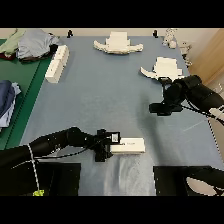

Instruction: Fold the box.

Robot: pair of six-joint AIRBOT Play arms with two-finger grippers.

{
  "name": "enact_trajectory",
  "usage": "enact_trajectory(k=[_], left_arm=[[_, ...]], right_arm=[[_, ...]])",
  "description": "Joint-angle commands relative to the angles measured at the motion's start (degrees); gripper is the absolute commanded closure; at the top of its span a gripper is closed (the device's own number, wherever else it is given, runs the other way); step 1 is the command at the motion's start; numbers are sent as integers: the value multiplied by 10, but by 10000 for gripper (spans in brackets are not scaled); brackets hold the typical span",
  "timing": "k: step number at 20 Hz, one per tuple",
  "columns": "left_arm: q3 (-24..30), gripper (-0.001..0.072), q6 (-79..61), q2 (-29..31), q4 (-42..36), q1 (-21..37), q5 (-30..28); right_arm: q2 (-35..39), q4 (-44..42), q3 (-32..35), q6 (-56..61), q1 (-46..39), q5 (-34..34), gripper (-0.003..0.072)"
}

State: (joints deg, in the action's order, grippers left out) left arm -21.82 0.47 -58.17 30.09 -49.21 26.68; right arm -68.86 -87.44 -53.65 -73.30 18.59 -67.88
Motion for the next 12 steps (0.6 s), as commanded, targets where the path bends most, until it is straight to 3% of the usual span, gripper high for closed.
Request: enact_trajectory(k=[1,4,6,9,12], left_arm=[[-9,203,54,28,2,1,-4],[-9,203,179,79,45,50,-4],[-12,203,325,118,150,129,9],[-40,203,485,153,316,306,73],[-74,203,489,143,328,494,81]], right_arm=[[-1,0,-1,3,0,-3,674],[-1,0,-1,3,0,-3,674],[-1,0,-1,3,0,-3,674],[-1,0,-1,3,0,-3,674],[-1,0,-1,3,0,-3,674]])
